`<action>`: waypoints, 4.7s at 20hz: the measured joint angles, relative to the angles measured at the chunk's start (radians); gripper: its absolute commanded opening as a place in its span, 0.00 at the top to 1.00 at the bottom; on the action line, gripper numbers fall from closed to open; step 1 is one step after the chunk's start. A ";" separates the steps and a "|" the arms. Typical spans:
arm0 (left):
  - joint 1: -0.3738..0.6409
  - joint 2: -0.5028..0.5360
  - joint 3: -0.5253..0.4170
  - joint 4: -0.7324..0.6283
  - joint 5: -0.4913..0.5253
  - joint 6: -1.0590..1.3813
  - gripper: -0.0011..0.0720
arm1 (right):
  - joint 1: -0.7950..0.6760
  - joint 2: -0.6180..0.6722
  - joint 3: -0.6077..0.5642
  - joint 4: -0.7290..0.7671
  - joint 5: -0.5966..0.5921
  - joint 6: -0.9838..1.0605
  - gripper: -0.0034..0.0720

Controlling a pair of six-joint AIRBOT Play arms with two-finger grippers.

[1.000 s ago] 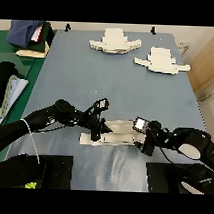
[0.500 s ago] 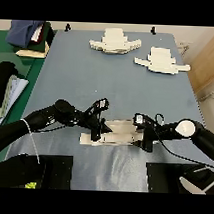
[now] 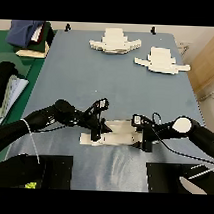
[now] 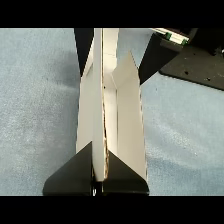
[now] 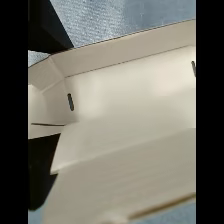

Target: Fold the box.

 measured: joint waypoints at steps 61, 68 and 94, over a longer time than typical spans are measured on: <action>0.000 0.000 0.000 0.000 0.002 0.003 0.96 | -0.084 -0.164 -0.005 0.130 0.064 -0.375 0.16; 0.000 0.000 0.000 -0.002 0.003 -0.001 0.96 | -0.082 -0.153 0.008 0.131 0.025 -0.373 0.17; 0.000 0.001 0.000 0.000 0.000 0.000 0.96 | -0.082 -0.105 -0.023 0.117 0.013 -0.352 0.18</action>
